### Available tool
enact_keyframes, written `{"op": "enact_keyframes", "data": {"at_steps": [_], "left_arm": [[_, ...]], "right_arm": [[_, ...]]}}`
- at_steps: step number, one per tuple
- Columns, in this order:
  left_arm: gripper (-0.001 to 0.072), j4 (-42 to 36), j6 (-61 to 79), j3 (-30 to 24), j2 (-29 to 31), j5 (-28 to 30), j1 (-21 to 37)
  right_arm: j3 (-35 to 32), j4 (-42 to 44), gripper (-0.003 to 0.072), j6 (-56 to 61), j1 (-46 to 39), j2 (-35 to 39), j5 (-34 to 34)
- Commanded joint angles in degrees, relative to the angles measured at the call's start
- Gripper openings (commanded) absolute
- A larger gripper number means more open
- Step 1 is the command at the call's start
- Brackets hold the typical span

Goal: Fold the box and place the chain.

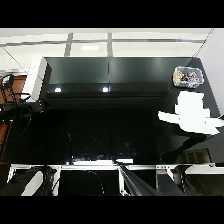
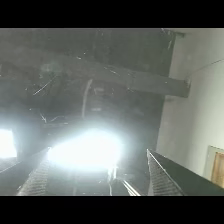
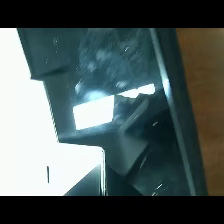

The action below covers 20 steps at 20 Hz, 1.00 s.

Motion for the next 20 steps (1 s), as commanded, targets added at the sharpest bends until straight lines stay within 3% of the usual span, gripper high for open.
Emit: {"op": "enact_keyframes", "data": {"at_steps": [1, 5, 8, 11, 14, 17, 20], "left_arm": [[0.0709, -0.44, -0.02, 0.07, 0.04, 0.15, 0.04], [0.0709, -0.44, 0.00, 0.07, 0.04, 0.15, 0.04], [0.0709, -0.59, 0.02, 0.07, 0.04, 0.11, 0.04], [0.0709, -0.92, 0.24, 0.04, 0.04, -0.52, -0.15], [0.0709, -2.69, 3.02, 0.04, -0.09, -0.26, -2.23], [0.0709, -12.04, 9.07, 0.07, -2.29, 1.70, -5.35], [0.0709, -29.40, 19.52, 0.07, -8.50, 2.86, -7.98]], "right_arm": [[0.22, -1.22, 0.0013, 0.44, 1.51, 1.22, 4.68], [-1.62, 9.14, 0.0012, 0.66, 4.04, 9.11, 5.35], [-8.35, 21.57, 0.0012, -1.84, 7.65, 17.16, 2.05], [-19.78, 26.75, 0.0012, -5.62, 16.31, 26.82, -4.79], [-35.26, 38.23, 0.0012, -10.16, 28.11, 37.40, -18.08], [-47.32, 47.69, 0.0012, -12.35, 41.68, 44.15, -31.63], [-53.00, 50.95, 0.0013, -12.31, 55.78, 45.00, -41.48]]}}
